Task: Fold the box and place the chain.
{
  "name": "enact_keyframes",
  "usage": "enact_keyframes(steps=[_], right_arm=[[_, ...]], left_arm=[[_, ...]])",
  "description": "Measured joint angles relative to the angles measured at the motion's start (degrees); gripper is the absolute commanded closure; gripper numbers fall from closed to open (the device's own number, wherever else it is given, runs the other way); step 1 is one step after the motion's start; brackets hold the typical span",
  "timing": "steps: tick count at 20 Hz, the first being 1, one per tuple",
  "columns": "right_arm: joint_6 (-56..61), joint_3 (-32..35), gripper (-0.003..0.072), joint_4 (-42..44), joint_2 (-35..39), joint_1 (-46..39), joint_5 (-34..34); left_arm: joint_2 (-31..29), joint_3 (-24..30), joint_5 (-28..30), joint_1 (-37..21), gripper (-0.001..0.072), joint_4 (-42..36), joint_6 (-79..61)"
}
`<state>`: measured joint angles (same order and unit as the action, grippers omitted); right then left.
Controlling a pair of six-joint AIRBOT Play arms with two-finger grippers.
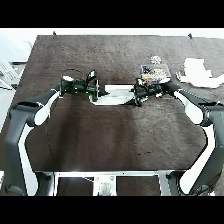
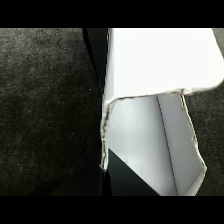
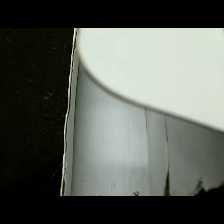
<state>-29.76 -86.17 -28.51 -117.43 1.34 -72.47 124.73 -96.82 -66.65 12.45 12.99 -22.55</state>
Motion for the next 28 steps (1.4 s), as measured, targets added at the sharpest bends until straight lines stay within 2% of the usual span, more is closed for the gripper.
enact_keyframes(steps=[4,5,16,17,18,20,21,28], right_arm=[[-0.44,0.0,0.0123,0.0,0.0,0.0,0.24],[-0.5,0.0,0.0177,-0.02,0.0,0.0,0.28],[-0.74,0.04,0.0169,0.0,0.0,0.0,0.63],[-0.74,0.07,0.015,0.0,0.0,0.0,0.63],[-0.74,0.07,0.0095,0.0,0.0,0.0,0.63],[-0.79,0.07,0.0082,0.0,0.0,0.0,0.68],[-0.79,0.07,0.0051,-0.02,0.0,0.0,0.68],[-0.85,0.07,0.0051,-0.11,-0.28,0.02,0.83]], left_arm=[[0.0,0.0,0.0,0.0,0.0688,0.0,0.0],[0.0,0.0,-0.02,0.0,0.0688,0.0,0.0],[-0.02,0.0,-0.02,0.0,0.0688,0.0,0.0],[0.0,0.0,-0.02,0.0,0.0688,0.0,0.0],[0.0,0.0,-0.02,0.0,0.0688,0.0,0.0],[0.0,0.0,0.0,0.0,0.0688,-0.02,0.02],[-0.02,0.0,0.0,0.0,0.0688,-0.02,0.02],[0.0,0.0,0.02,0.0,0.0688,-0.02,0.02]])
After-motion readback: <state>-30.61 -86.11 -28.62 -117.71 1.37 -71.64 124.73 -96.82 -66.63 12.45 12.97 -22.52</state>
